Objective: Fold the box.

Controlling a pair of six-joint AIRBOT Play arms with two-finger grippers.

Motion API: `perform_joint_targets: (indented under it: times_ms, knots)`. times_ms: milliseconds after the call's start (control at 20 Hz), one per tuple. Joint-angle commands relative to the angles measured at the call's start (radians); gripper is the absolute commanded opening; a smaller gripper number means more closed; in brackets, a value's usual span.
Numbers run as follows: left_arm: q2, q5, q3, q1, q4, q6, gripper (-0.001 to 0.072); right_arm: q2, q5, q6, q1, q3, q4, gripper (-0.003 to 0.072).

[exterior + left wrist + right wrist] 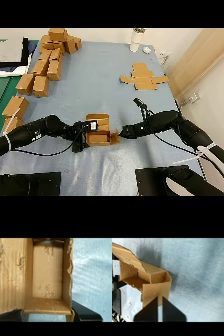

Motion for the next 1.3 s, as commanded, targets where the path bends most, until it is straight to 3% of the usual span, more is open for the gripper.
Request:
perform_joint_targets:
  times_ms: [0, 300, 650, 950, 1250]
  knots:
    - [-0.014, -0.005, 0.001, -0.006, -0.027, -0.007, 0.0527, -0.001, 0.070, 0.067, -0.001, 0.001, -0.114, 0.0024]
    - [-0.039, -0.003, 0.001, -0.039, -0.036, -0.007, 0.0526, -0.021, 0.134, 0.279, -0.001, -0.002, -0.394, 0.0005]
    - [-0.039, -0.003, 0.001, -0.039, -0.037, -0.007, 0.0527, -0.133, 0.118, 0.115, 0.000, -0.023, -0.171, 0.0005]
    - [-0.039, -0.005, 0.001, -0.039, -0.037, -0.007, 0.0527, -0.155, 0.096, 0.093, 0.102, -0.016, -0.142, 0.0005]
    - [-0.039, -0.005, 0.001, -0.039, -0.033, -0.007, 0.0526, -0.092, 0.096, 0.106, 0.143, 0.057, -0.158, 0.0021]
